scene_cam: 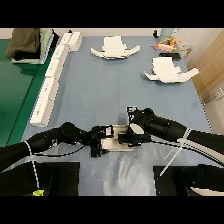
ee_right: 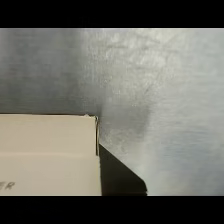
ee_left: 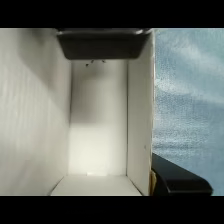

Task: Fold the box.

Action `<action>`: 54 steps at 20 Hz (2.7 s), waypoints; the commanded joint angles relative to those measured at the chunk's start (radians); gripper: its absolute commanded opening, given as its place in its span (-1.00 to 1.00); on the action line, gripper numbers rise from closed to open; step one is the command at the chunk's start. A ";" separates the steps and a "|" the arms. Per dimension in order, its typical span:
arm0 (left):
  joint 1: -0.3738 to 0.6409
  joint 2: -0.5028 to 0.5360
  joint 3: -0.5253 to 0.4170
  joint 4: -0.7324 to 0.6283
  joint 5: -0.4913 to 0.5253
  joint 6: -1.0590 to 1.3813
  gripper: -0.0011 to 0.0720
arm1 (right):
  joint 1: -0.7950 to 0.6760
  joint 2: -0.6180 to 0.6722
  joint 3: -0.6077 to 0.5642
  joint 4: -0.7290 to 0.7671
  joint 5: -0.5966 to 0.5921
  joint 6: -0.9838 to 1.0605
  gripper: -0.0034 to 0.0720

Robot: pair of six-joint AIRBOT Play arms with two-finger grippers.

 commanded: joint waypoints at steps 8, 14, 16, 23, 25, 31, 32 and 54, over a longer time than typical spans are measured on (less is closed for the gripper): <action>0.002 0.000 -0.007 0.028 -0.010 -0.043 0.95 | -0.001 -0.001 -0.002 -0.002 0.054 0.011 -0.90; 0.002 0.000 -0.007 0.041 -0.003 -0.087 0.95 | -0.001 -0.001 -0.002 -0.034 0.104 0.054 -0.90; 0.002 0.000 -0.007 0.041 -0.005 -0.085 0.95 | -0.002 -0.001 -0.002 -0.045 0.103 0.054 -0.90; 0.001 0.000 -0.007 0.041 -0.006 -0.084 0.95 | -0.001 -0.001 -0.002 -0.070 0.055 0.069 -0.90; 0.000 0.000 -0.007 0.040 -0.011 -0.078 0.95 | -0.001 -0.001 -0.002 -0.061 0.014 0.069 -0.90; 0.000 0.000 -0.007 0.040 -0.026 -0.068 0.43 | -0.001 -0.001 -0.002 -0.054 0.001 0.069 -0.90; 0.000 0.000 -0.007 0.040 -0.026 -0.068 0.43 | -0.001 -0.001 -0.002 -0.055 0.004 0.069 -0.90; 0.000 0.000 -0.007 0.040 -0.029 -0.068 0.44 | -0.004 0.299 -0.002 -0.100 0.169 0.111 0.22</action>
